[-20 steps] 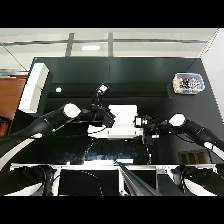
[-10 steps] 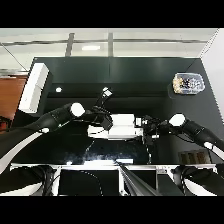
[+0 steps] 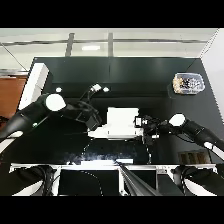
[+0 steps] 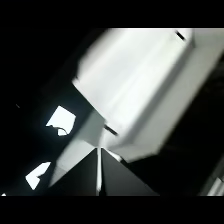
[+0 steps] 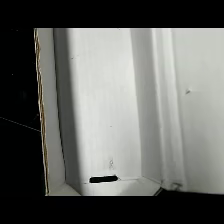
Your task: Fold the box and place the chain.
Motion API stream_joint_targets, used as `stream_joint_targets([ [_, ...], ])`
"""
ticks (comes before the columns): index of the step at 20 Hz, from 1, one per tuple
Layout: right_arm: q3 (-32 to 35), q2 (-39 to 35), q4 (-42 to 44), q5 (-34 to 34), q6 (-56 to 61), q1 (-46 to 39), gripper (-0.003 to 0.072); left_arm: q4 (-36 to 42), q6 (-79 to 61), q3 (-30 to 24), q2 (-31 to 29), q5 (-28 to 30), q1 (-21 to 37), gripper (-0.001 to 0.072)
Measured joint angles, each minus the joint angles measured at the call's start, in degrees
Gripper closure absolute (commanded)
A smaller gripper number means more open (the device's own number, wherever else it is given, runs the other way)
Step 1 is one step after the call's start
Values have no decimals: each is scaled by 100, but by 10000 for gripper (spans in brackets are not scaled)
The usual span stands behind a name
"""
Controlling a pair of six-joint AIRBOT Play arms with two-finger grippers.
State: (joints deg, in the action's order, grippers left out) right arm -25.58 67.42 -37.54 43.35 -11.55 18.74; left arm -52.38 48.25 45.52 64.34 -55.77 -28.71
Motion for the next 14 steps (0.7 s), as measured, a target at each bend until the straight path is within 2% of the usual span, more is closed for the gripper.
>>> stream_joint_targets([
  [1,0,0,0,0,0,0,546,212,-199,-177,-173,-116,46,47],
  [2,0,0,0,0,0,0,546,352,-387,-334,-302,-201,63,-3],
  [7,0,0,0,-2,0,0,546,428,-1884,-887,-446,66,-4,-1],
  [14,0,0,-2,-4,0,0,546,380,-3803,-1021,114,1161,-192,20],
])
